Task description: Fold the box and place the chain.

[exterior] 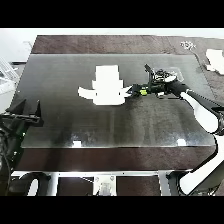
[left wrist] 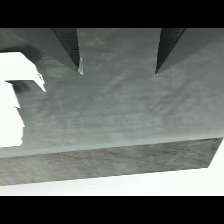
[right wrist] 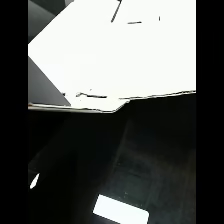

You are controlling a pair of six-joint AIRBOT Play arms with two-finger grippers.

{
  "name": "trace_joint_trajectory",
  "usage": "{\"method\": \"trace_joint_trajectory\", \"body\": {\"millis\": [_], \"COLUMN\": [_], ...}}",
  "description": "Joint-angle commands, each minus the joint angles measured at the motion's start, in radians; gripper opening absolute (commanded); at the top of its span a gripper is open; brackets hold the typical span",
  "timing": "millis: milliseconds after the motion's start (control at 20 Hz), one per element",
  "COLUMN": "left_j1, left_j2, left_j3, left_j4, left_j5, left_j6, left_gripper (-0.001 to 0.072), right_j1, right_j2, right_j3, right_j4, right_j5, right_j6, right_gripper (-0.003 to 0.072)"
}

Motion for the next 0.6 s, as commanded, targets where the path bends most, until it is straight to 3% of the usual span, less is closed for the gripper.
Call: {"method": "trace_joint_trajectory", "body": {"millis": [0, 400, 550], "left_j1": [0.001, 0.001, 0.0], "left_j2": [0.0, -0.005, -0.074], "left_j3": [0.0, 0.0, 0.018], "left_j4": [0.0, -0.029, -0.037], "left_j5": [-0.073, -0.084, -0.134], "left_j6": [0.001, -0.002, 0.003], "left_gripper": [0.0525, 0.0525, 0.0525], "right_j1": [0.011, 0.018, 0.018], "right_j2": [-0.002, 0.01, 0.01], "right_j3": [0.0, -0.001, -0.001], "right_j4": [-0.019, -0.018, -0.018], "right_j5": [-0.011, -0.035, -0.039], "right_j6": [0.024, 0.057, 0.062], "right_gripper": [0.0001, 0.0001, 0.0001]}}
